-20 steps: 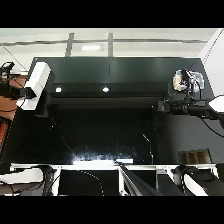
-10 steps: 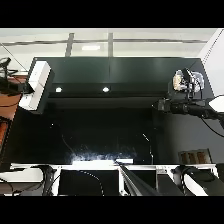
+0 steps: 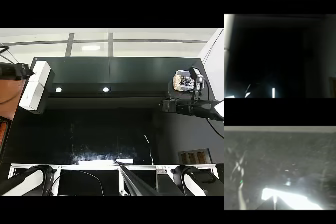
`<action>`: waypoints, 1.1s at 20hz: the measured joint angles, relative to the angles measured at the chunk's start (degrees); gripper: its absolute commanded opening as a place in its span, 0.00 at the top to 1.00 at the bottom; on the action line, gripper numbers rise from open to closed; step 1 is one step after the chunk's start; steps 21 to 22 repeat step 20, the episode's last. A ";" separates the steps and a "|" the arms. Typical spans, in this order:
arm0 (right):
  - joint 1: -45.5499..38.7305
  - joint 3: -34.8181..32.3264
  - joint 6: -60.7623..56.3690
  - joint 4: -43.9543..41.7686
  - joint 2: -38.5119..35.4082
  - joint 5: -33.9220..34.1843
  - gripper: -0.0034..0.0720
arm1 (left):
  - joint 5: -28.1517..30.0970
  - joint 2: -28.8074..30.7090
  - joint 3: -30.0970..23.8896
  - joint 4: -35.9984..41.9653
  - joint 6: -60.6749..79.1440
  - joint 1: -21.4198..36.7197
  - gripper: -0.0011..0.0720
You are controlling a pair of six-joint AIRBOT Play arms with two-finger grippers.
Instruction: Fold the box and place the chain.
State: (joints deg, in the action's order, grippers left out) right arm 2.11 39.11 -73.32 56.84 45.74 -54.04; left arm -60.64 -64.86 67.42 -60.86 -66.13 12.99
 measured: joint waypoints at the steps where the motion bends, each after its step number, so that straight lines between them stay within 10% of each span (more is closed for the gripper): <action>1: 0.17 -0.76 -0.61 1.99 -1.05 1.29 0.90 | 1.29 3.06 -3.76 0.87 0.33 -2.69 0.95; 8: 0.46 -4.63 -3.10 10.32 -3.65 9.05 0.90 | 16.22 21.86 -28.59 3.87 1.07 -14.29 0.95; 22: 0.46 -5.11 -3.61 11.98 -3.96 10.45 0.90 | 19.56 26.32 -33.27 4.37 1.20 -15.41 0.95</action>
